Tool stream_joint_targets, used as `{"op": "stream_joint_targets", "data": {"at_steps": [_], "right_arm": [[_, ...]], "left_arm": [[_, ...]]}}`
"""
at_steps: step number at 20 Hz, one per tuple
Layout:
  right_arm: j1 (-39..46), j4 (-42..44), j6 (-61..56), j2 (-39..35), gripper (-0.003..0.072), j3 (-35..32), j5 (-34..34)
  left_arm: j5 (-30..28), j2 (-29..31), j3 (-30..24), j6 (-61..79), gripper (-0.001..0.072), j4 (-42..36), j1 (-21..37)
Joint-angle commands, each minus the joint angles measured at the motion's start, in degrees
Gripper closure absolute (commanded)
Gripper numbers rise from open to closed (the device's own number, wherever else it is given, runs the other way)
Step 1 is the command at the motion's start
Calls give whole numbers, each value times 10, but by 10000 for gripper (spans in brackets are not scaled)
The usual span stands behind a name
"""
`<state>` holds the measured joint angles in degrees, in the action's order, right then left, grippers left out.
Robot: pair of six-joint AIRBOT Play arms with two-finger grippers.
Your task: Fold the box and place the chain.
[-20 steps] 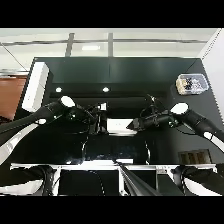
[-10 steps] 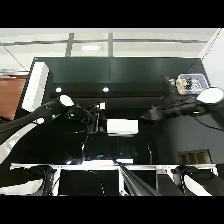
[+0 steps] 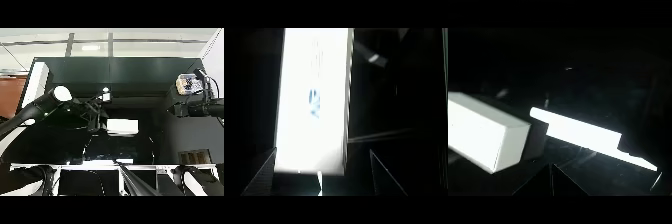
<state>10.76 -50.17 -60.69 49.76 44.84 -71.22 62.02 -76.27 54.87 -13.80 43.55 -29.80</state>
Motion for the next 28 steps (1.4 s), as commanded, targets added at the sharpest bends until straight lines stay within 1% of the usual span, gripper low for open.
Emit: {"op": "stream_joint_targets", "data": {"at_steps": [1, 4, 6, 8, 12, 17, 19, 28], "right_arm": [[21, -11, -1, -4, 663, -3, 26], [35, -11, -1, -4, 663, -3, 28], [38, -10, -1, -4, 663, -3, 26], [38, -10, -1, -4, 663, -3, 27], [38, -10, 1, -4, 663, -3, 27], [38, -10, 0, -4, 663, -3, 27], [38, -10, 0, -4, 663, -3, 27], [38, -10, 0, -4, 663, -3, 27]], "left_arm": [[-37, -38, 70, -56, -2, 3, -52], [-33, -106, 129, -100, -2, 3, -73], [-30, -133, 147, -109, -2, 2, -81], [-31, -148, 152, -109, -2, -12, -88], [-33, -155, 152, -109, -1, -9, -91], [-14, -155, 152, -106, -1, 3, -96], [-16, -155, 152, -96, -1, 15, -100], [-17, -156, 152, -80, -1, 16, -103]]}}
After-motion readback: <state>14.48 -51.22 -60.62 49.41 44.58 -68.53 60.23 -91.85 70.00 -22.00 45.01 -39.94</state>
